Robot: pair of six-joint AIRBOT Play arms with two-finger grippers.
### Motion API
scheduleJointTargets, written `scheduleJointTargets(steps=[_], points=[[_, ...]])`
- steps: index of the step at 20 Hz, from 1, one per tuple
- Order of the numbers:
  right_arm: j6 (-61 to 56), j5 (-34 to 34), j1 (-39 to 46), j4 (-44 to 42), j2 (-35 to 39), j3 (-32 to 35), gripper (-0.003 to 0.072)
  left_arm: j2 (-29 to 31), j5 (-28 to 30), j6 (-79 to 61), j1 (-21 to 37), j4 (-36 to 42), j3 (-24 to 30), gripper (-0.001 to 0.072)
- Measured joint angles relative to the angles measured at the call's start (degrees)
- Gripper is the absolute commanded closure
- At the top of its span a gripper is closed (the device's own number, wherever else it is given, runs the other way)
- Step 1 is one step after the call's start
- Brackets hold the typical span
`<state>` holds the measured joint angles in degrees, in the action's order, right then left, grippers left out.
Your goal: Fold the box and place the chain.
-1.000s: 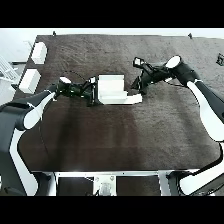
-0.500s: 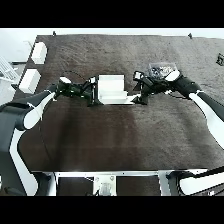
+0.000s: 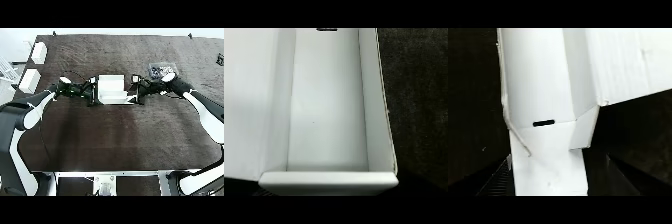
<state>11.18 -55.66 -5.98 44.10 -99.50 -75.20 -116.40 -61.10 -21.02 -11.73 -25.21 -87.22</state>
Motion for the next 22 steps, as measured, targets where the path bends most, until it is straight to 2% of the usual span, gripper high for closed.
scheduleJointTargets(steps=[1, 2, 3, 4, 5, 17, 18, 20, 22], points=[[0.3, -0.7, 0.0, -0.1, -0.7, -0.7, 0.0129, 0.0, 0.0, 0.0, 0.0, 0.0, 0.0, 0.0252], [0.5, -1.5, 0.0, -0.2, -1.2, -1.2, 0.0239, 0.0, 0.0, 0.0, 0.0, 0.0, 0.0, 0.0252], [0.6, -2.4, 0.0, -0.3, -1.7, -1.6, 0.0295, 0.0, 0.0, 0.0, 0.0, 0.0, 0.0, 0.0252], [0.8, -3.0, 0.0, -0.4, -2.0, -1.9, 0.0299, 0.0, 0.0, 0.0, 0.0, 0.0, 0.0, 0.0252], [1.0, -3.5, -0.1, -0.6, -2.2, -2.1, 0.0352, 0.0, 0.0, 0.0, 0.0, 0.0, 0.0, 0.0252], [4.3, -4.3, -3.8, -7.3, -4.4, -2.6, 0.0362, 0.0, -0.2, -0.2, 0.0, -0.3, 0.0, 0.0252], [4.3, -4.2, -4.0, -7.6, -4.6, -2.6, 0.0339, 0.0, -0.2, -0.2, 0.0, -0.3, 0.0, 0.0252], [4.4, -4.1, -4.3, -8.2, -4.8, -2.6, 0.0206, 0.0, -0.2, -0.1, 0.0, -0.2, 0.0, 0.0252], [4.4, -4.0, -4.4, -8.5, -4.9, -2.6, 0.0197, 0.0, -0.2, -0.1, 0.0, -0.2, 0.0, 0.0252]])
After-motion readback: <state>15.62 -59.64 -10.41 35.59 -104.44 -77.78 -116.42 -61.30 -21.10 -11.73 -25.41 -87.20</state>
